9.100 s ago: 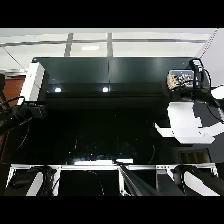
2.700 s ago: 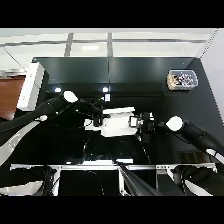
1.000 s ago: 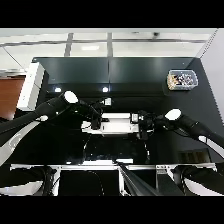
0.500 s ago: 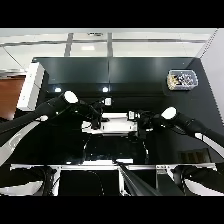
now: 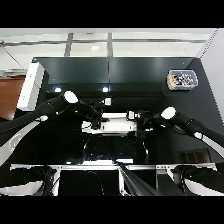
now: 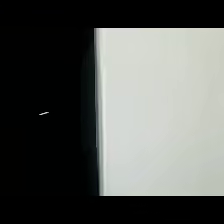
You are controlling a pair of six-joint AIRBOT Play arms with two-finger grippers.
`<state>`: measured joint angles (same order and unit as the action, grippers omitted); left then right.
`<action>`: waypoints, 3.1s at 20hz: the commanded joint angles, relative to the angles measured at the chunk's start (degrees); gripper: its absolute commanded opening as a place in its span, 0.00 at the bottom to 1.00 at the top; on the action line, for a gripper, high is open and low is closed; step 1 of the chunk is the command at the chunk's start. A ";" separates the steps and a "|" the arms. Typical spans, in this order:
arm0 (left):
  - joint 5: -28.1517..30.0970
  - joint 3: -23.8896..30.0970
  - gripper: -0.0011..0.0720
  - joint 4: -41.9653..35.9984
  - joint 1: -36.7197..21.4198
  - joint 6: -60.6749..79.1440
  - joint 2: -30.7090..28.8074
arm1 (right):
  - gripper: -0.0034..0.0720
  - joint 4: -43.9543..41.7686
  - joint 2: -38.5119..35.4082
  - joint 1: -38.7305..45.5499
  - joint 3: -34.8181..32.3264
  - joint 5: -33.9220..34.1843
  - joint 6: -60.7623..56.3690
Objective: Fold the box and place the chain.
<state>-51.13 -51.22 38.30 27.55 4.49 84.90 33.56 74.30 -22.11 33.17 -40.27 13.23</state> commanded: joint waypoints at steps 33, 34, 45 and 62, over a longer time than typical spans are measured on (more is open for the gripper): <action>13.97 10.05 0.05 -18.60 -3.15 -35.95 -2.01 | 0.26 0.96 0.04 -0.39 0.02 0.02 -0.20; 14.19 9.88 0.05 -17.88 -3.65 -35.95 -2.14 | 0.26 0.96 0.04 -0.39 0.02 0.02 -0.17; 2.97 17.33 0.06 0.15 -11.15 -29.14 -27.04 | 0.26 0.98 0.04 -0.39 0.02 0.02 -0.17; 6.91 12.48 0.58 8.96 1.36 -3.08 -13.88 | 0.26 0.96 0.04 -0.39 0.02 0.02 -0.20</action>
<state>-42.57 -37.52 46.94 28.18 1.21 69.82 34.54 74.35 -22.46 33.21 -40.25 13.06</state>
